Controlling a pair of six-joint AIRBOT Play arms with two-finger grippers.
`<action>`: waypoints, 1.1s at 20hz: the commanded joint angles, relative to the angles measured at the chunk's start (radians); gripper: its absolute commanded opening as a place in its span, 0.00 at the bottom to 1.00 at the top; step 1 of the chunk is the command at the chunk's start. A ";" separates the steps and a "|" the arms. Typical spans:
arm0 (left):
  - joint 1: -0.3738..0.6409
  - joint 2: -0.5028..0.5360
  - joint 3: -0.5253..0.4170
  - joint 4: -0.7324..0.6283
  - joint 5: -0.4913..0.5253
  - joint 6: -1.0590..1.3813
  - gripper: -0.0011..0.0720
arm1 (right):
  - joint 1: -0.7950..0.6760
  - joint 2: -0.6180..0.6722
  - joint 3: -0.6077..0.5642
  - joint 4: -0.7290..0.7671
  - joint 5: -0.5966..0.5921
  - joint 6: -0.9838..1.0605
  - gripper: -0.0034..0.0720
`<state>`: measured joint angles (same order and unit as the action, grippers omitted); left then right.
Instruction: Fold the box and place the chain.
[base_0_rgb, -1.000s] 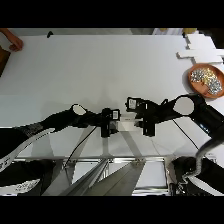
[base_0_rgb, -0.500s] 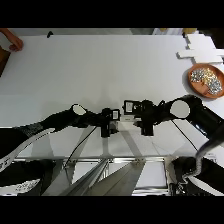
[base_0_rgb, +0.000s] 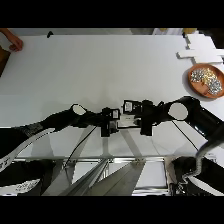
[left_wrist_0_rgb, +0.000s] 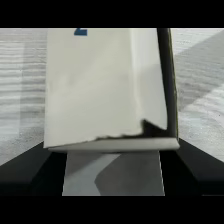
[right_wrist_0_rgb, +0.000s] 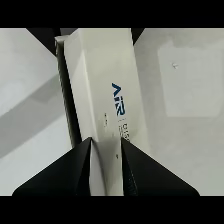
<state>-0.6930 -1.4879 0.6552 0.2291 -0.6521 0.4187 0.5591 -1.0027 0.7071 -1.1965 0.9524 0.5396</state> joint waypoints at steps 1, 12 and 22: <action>0.000 0.001 0.000 0.003 -0.003 0.001 0.47 | 0.001 -0.001 -0.026 -0.002 -0.027 0.006 0.28; 0.000 0.001 0.000 0.004 -0.003 0.001 0.47 | 0.001 -0.001 -0.035 0.077 0.009 0.004 0.29; 0.000 0.001 0.000 0.004 -0.003 0.001 0.47 | 0.001 0.000 -0.027 0.130 0.060 0.006 0.49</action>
<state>-0.6930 -1.4879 0.6552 0.2348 -0.6582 0.4210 0.5587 -1.0035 0.6743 -1.0973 1.0012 0.5453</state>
